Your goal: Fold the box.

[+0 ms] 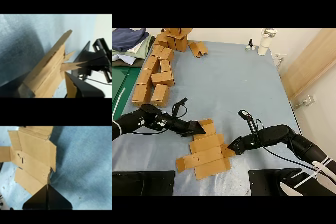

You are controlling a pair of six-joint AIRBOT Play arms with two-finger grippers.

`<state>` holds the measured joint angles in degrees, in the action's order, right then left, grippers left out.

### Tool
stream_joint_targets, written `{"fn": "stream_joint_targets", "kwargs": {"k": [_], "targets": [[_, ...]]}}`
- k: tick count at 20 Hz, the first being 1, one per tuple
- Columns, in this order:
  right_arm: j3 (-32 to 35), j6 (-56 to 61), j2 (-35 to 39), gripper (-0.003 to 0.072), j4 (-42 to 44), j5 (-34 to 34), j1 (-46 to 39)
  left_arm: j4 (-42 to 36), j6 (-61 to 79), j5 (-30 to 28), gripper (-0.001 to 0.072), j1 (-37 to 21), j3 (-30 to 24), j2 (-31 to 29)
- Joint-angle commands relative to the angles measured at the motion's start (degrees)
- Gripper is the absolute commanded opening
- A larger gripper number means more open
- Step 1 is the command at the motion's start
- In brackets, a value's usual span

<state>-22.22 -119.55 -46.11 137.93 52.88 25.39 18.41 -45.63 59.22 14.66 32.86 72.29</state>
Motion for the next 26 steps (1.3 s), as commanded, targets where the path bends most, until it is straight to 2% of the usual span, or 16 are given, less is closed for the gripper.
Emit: {"fn": "stream_joint_targets", "kwargs": {"k": [1, 7, 8, 9, 10, 13, 14, 15, 16, 18, 19, 20, 21, 22, 24, 26], "targets": [[0.04, 0.15, -0.02, 0.0002, -0.87, -0.90, 0.07, -2.78, 4.79, 5.57, 0.0518, -1.88, 0.04, 0.15], [0.04, 0.55, -0.02, 0.0002, -0.98, -1.86, 0.07, -3.32, 9.77, 8.96, 0.0516, -1.79, 0.07, 3.87], [0.04, 0.61, -0.02, 0.0002, -1.01, -1.88, 0.07, -3.43, 10.56, 8.90, 0.0430, -1.79, 0.04, 4.48], [0.04, 0.63, -0.02, 0.0002, -1.01, -1.88, 0.07, -3.50, 12.68, 8.98, 0.0266, -1.77, 0.04, 4.90], [0.04, 0.63, -0.02, 0.0002, -1.01, -1.88, 0.07, -3.91, 14.29, 8.90, 0.0242, -1.77, 0.04, 5.01], [0.04, 0.68, -0.02, 0.0002, -1.01, -1.88, 0.07, -6.88, 17.62, 8.72, 0.0240, -1.79, 0.07, 4.98], [0.04, 0.85, -0.02, 0.0002, -1.01, -1.88, 0.07, -7.02, 18.14, 8.70, 0.0170, -1.79, 0.07, 4.98], [0.04, 1.07, -0.02, 0.0002, -1.01, -1.88, 0.07, -6.97, 19.43, 8.90, 0.0067, -1.79, 0.07, 4.98], [0.04, 1.07, -0.02, 0.0003, -1.01, -1.88, 0.07, -6.99, 20.17, 8.94, 0.0042, -1.77, 0.07, 4.98], [0.04, 1.07, -0.02, 0.0004, -1.01, -1.88, 0.07, -7.06, 21.44, 8.81, 0.0042, -1.79, 0.07, 4.98], [0.04, 1.07, -0.02, 0.0005, -1.01, -1.92, 0.07, -7.08, 22.53, 8.83, 0.0011, -1.77, 0.07, 4.98], [0.02, 1.07, -0.02, 0.0117, -1.11, -2.21, 0.04, -7.10, 23.82, 8.83, 0.0014, -1.79, 0.07, 4.98], [0.02, 1.07, -0.02, 0.0418, -1.73, -3.04, 0.02, -7.17, 25.14, 8.85, 0.0014, -1.77, 0.09, 4.98], [0.02, 1.07, 0.00, 0.0588, -2.84, -4.11, 0.02, -7.17, 26.45, 8.85, 0.0014, -1.77, 0.31, 4.98], [-0.98, 2.29, 0.00, 0.0590, -7.34, -5.77, -0.94, -7.04, 28.61, 8.94, 0.0014, -1.77, 1.73, 4.96], [-4.39, 8.07, 0.00, 0.0590, -17.11, -5.33, -2.84, -6.91, 30.10, 10.43, 0.0014, -1.75, 4.63, 4.94]]}}
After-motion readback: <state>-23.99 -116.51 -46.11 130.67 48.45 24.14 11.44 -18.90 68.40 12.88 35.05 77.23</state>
